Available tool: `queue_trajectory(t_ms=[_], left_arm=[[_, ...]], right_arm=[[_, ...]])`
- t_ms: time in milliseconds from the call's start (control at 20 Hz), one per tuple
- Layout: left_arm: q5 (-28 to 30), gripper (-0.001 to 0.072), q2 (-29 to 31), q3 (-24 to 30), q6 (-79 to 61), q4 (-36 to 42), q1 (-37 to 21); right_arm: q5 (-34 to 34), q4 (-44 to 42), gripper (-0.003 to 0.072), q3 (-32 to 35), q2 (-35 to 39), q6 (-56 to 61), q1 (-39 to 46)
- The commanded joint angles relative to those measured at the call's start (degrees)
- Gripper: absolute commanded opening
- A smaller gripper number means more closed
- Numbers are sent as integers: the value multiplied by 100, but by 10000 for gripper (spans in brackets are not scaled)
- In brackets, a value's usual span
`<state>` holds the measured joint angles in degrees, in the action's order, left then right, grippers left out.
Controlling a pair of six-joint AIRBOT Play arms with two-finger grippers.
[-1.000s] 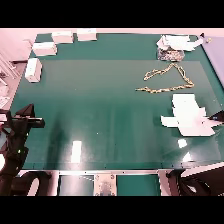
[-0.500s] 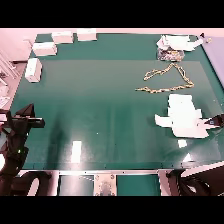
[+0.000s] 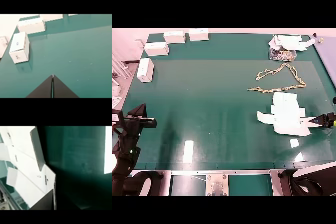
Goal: Fold the box and place the chain.
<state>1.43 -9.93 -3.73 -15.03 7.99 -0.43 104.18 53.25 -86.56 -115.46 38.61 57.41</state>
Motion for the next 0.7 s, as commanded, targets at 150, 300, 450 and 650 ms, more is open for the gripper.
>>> queue_trajectory(t_ms=[150,300,450,650], left_arm=[[4,22,4,-2,0,-2,2],[0,22,4,-2,0,-2,2],[0,22,4,-2,0,-2,2],[2,21,4,-2,0,-2,2]], right_arm=[[131,-1062,6,1687,1058,-140,-273],[129,-1460,5,1991,1493,-138,-660],[122,-1519,4,2076,1808,-98,-1314],[-702,-1596,2,2262,2275,223,-2308]])
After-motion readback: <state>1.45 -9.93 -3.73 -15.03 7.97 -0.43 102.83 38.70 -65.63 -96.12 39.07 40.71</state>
